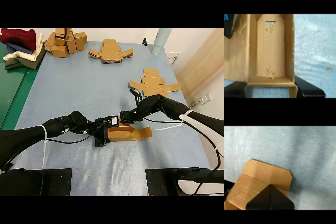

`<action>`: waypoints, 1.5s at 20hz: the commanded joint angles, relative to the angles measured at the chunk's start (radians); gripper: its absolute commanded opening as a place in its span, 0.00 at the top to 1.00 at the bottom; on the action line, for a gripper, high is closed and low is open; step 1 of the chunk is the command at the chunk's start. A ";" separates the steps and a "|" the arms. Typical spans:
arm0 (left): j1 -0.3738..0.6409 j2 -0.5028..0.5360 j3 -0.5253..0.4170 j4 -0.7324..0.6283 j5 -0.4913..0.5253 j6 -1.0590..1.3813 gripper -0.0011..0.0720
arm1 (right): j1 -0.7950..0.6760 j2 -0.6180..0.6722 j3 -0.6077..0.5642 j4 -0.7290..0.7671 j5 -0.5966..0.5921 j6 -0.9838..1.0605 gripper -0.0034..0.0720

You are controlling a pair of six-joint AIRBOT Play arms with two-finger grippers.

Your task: Fold the box.

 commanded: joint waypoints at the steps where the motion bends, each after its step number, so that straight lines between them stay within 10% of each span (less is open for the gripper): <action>1: 0.000 0.000 0.001 0.000 0.001 0.001 0.34 | 0.000 -0.018 0.003 -0.001 -0.016 -0.030 0.95; 12: 0.000 0.000 0.001 0.000 0.001 0.001 0.34 | -0.004 0.371 -0.016 -0.117 -0.142 -0.064 0.95; 18: 0.000 0.000 0.001 0.000 0.001 0.001 0.34 | 0.008 0.721 -0.256 -0.143 -0.323 -0.338 0.95; 19: 0.000 0.000 0.001 0.000 0.001 0.001 0.34 | 0.008 0.744 -0.292 -0.183 -0.323 -0.367 0.83; 21: 0.000 0.000 0.001 0.000 0.001 0.001 0.34 | 0.008 0.742 -0.339 -0.267 -0.309 -0.473 0.25; 30: 0.000 0.000 0.001 0.000 0.001 0.001 0.34 | 0.008 0.502 -0.358 -0.245 0.040 -1.076 0.24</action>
